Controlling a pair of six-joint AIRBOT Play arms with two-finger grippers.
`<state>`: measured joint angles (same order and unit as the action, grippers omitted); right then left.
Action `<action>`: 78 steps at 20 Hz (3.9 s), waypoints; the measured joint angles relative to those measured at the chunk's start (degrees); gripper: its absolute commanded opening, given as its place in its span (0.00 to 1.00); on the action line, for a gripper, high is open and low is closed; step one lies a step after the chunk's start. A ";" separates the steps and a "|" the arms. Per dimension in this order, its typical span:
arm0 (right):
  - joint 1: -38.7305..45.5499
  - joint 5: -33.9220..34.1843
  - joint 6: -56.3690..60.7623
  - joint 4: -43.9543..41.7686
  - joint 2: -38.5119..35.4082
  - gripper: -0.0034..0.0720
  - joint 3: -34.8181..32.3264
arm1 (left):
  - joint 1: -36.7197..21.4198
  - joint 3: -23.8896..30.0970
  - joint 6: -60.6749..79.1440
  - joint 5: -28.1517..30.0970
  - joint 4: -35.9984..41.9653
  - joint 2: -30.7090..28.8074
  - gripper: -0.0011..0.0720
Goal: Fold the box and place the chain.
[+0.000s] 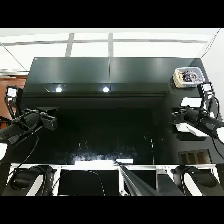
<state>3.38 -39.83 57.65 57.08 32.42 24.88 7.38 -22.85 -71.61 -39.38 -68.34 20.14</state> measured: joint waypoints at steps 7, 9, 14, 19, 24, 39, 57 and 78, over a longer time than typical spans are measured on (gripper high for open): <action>0.00 0.00 0.00 0.02 0.00 0.06 0.00 | 0.00 0.00 0.00 0.00 0.00 0.00 0.05; 0.00 0.00 0.00 0.02 0.00 0.06 0.00 | 0.00 0.00 0.00 0.00 0.00 0.00 0.05; 0.00 0.00 0.00 0.02 0.00 0.06 0.00 | 0.00 -0.02 0.00 0.00 0.00 0.00 0.05; 0.00 3.30 0.02 -1.62 0.00 0.06 0.00 | 0.00 0.00 0.00 0.00 0.00 0.00 0.05; 0.02 8.11 0.09 -9.75 0.00 0.06 0.00 | 0.00 0.00 0.00 1.40 0.04 0.00 0.05; 42.01 2.91 16.09 11.15 30.58 0.99 26.18 | 0.00 0.04 -0.83 14.56 3.19 2.43 0.98; 50.53 -32.50 -7.32 19.50 59.89 0.05 49.18 | 0.00 0.04 -0.83 14.82 3.04 6.49 0.98; 21.88 -23.76 -16.76 -27.04 26.53 0.06 11.10 | 9.25 0.02 -0.85 16.11 11.08 15.41 0.98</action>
<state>25.26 -63.59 40.88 30.04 58.96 35.99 16.62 -22.83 -72.47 -23.27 -57.25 35.55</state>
